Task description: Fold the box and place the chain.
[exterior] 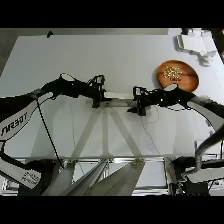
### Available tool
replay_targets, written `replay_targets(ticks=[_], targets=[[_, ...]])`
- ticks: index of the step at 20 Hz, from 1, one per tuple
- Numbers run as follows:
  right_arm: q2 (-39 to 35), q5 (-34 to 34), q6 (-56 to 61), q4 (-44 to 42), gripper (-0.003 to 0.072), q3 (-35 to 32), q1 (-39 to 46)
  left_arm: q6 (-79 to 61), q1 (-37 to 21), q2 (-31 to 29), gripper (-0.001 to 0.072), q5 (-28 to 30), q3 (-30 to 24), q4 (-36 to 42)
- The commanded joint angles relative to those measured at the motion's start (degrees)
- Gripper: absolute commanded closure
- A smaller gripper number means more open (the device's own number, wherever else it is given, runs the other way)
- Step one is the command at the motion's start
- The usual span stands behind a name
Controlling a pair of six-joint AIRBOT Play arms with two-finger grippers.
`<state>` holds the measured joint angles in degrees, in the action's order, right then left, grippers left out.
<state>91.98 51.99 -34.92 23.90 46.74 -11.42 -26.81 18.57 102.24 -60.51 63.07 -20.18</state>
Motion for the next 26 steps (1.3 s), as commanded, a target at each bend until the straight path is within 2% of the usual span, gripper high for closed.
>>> replay_targets(ticks=[1,13,14,15,16,17,21,26], targets=[[0.04,-0.11,0.00,0.07,0.0271,0.04,-0.07,0.02,0.04,0.04,0.0703,0.04,-0.02,0.00],[0.04,-0.11,-0.02,0.09,0.0271,0.04,-0.07,0.02,0.00,0.07,0.0703,-0.07,-0.02,0.39],[0.04,-0.11,-0.02,0.07,0.0271,0.04,-0.07,0.04,-0.02,0.07,0.0683,-0.11,-0.02,0.39],[0.04,-0.11,-0.02,0.07,0.0271,0.04,-0.07,0.02,-0.04,0.04,0.0588,-0.07,-0.02,0.44],[0.04,-0.11,-0.02,0.07,0.0271,0.04,-0.07,0.02,-0.13,0.04,0.0457,-0.02,-0.02,0.57],[0.04,-0.11,-0.02,0.07,0.0271,0.04,-0.07,0.04,-0.46,0.04,0.0416,-0.15,-0.02,1.07],[0.04,-0.11,-0.02,0.07,0.0271,0.04,-0.07,0.35,-3.93,-2.51,0.0417,-1.49,-0.02,0.70],[0.04,-0.11,-0.02,0.09,0.0271,0.04,-0.07,14.29,-8.79,-11.28,0.0431,-4.92,-0.02,-15.32]])
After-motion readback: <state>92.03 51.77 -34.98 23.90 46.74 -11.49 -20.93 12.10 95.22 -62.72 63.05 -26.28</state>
